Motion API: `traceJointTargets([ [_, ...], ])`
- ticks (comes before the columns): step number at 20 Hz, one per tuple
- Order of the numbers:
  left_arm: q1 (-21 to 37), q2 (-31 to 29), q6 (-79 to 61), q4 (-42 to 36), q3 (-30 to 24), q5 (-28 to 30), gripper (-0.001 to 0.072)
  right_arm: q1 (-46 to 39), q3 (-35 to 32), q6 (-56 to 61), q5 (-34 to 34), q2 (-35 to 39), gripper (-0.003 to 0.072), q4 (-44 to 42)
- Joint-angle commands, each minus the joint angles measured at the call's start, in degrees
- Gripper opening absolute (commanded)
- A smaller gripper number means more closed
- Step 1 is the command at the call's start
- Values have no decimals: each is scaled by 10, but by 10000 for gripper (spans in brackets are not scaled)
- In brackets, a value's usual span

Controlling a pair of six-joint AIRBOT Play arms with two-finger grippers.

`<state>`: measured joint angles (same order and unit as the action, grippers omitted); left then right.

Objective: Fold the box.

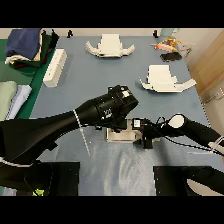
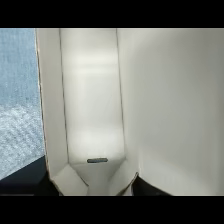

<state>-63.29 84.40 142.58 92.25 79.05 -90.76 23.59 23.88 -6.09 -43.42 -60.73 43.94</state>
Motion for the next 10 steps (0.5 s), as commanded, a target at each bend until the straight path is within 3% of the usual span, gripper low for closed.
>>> traceJointTargets([
  [1,16,-14,-64,-31,10,-77,406,0,0,0,0,0,504,0],
  [3,24,-24,-108,-31,10,-125,403,0,0,0,0,0,504,0],
  [5,27,-35,-165,-30,10,-158,61,0,0,0,0,0,504,0],
  [10,42,-78,-360,-43,-18,-115,17,0,0,0,0,0,504,0],
])
